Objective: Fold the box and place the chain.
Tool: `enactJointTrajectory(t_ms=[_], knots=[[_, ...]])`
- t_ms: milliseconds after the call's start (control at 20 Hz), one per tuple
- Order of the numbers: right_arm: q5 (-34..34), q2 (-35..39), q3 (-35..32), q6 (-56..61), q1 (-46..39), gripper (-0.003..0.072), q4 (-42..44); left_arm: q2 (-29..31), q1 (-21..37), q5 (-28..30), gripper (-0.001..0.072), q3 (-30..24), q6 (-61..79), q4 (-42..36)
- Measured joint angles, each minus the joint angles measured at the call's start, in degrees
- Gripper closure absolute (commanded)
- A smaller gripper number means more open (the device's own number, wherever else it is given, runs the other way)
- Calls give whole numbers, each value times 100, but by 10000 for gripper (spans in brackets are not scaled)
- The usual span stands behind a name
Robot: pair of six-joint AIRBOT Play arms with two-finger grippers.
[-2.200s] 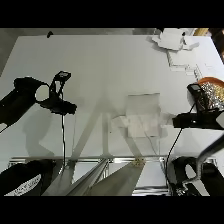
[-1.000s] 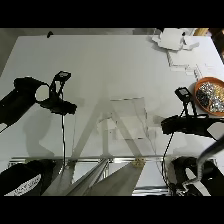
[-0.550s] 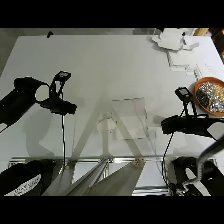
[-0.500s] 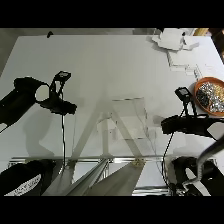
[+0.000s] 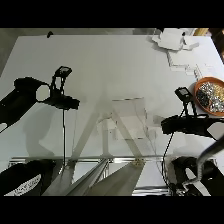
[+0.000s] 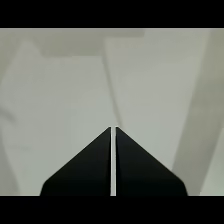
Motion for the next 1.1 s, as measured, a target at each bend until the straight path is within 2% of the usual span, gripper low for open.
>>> enactJointTrajectory(t_ms=[150,250,300,500,600,750,1100], knots=[[-2,0,0,0,0,667,0,-131,-4,289,656,0,330,-352],[-2,0,0,0,0,667,0,-297,-7,382,478,0,811,-789],[-2,0,0,0,0,667,2,-411,-7,424,415,0,1106,-1080],[-4,0,0,-2,0,667,2,-951,-7,511,408,0,2393,-2450],[-4,0,0,0,0,667,2,-1172,-7,531,363,0,3075,-3143],[-4,0,0,0,0,667,2,-1375,-7,538,363,0,3882,-3974],[-7,0,0,0,0,667,2,-1488,-7,540,361,0,4771,-4669]])
